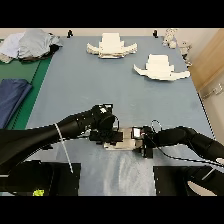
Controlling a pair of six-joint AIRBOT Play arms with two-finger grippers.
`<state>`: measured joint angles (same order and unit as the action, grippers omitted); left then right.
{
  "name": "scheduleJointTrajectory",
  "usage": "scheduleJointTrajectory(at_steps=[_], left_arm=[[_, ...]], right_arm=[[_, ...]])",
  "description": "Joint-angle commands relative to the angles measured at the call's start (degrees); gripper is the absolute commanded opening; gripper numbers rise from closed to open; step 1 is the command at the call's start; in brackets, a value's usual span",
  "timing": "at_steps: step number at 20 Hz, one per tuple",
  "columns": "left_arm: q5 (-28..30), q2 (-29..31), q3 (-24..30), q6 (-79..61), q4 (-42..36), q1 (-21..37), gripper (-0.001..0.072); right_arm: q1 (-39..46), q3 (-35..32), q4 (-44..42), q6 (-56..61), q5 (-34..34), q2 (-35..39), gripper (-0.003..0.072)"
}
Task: Fold the box.
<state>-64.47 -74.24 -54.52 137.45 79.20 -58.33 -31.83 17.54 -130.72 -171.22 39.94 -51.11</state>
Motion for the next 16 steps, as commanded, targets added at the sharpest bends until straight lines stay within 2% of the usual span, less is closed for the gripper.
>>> scheduleJointTrajectory(at_steps=[1,5,6,8,9,10,16], left_arm=[[-0.11,-3.15,-1.16,0.09,0.57,-0.76,0.0329],[-0.04,-5.20,-2.01,0.20,1.73,-0.96,0.0325],[-0.09,-5.22,-2.01,0.24,2.23,-1.01,0.0287],[-0.26,-5.22,-2.01,1.70,2.78,-1.01,0.0265],[-0.22,-5.20,-2.01,1.86,3.08,-1.01,0.0086],[-0.02,-5.22,-2.01,2.03,3.13,-1.01,0.0015],[-0.11,-5.20,-2.01,3.17,1.92,-1.64,0.0018]], right_arm=[[0.00,0.00,-0.02,0.04,0.00,0.00,0.0462],[0.00,0.00,-0.02,0.04,0.00,0.00,0.0462],[0.00,0.00,-0.02,0.04,0.00,0.00,0.0462],[0.00,0.00,-0.02,0.04,0.00,0.00,0.0462],[0.00,0.00,-0.02,0.04,0.00,0.00,0.0462],[0.00,0.00,-0.02,0.04,0.00,0.00,0.0462],[0.00,0.00,-0.02,0.04,0.00,0.00,0.0462]])
